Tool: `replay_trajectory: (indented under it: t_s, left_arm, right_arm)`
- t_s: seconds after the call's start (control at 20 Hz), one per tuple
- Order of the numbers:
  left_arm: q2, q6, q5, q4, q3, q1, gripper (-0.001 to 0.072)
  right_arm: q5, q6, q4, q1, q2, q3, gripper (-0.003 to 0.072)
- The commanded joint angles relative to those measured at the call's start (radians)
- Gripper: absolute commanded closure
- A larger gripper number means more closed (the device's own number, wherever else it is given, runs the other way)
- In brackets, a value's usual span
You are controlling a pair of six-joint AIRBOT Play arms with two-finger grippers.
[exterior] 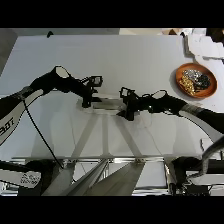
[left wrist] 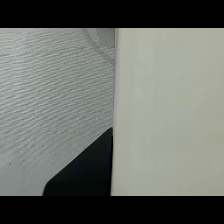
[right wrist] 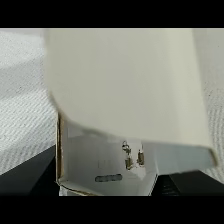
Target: Fold the box and place the chain.
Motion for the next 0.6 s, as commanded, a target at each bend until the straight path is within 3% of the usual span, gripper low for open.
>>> replay_trajectory:
  t_s: [0.0, 0.1, 0.2, 0.25, 0.55]
  left_arm:
    - [-0.001, 0.004, 0.007, -0.001, 0.0, 0.0, 0.0699]
    - [-0.001, 0.003, 0.006, 0.0, 0.0, 0.0, 0.0667]
    - [0.0, 0.003, 0.006, 0.0, 0.0, 0.0, 0.0513]
    - [0.002, 0.0, 0.004, 0.0, 0.0, 0.0, 0.0472]
    - [0.045, -0.023, -0.056, 0.008, 0.0, 0.048, 0.0474]
  right_arm:
    - [0.001, 0.0, 0.0, 0.0, 0.0, 0.001, 0.031]
    - [0.001, 0.0, 0.0, 0.0, 0.0, 0.001, 0.031]
    - [0.001, 0.0, 0.0, 0.0, 0.0, 0.001, 0.031]
    - [0.001, 0.0, 0.0, 0.0, 0.0, 0.001, 0.031]
    - [0.002, 0.0, 0.0, 0.0, 0.0, 0.001, 0.031]
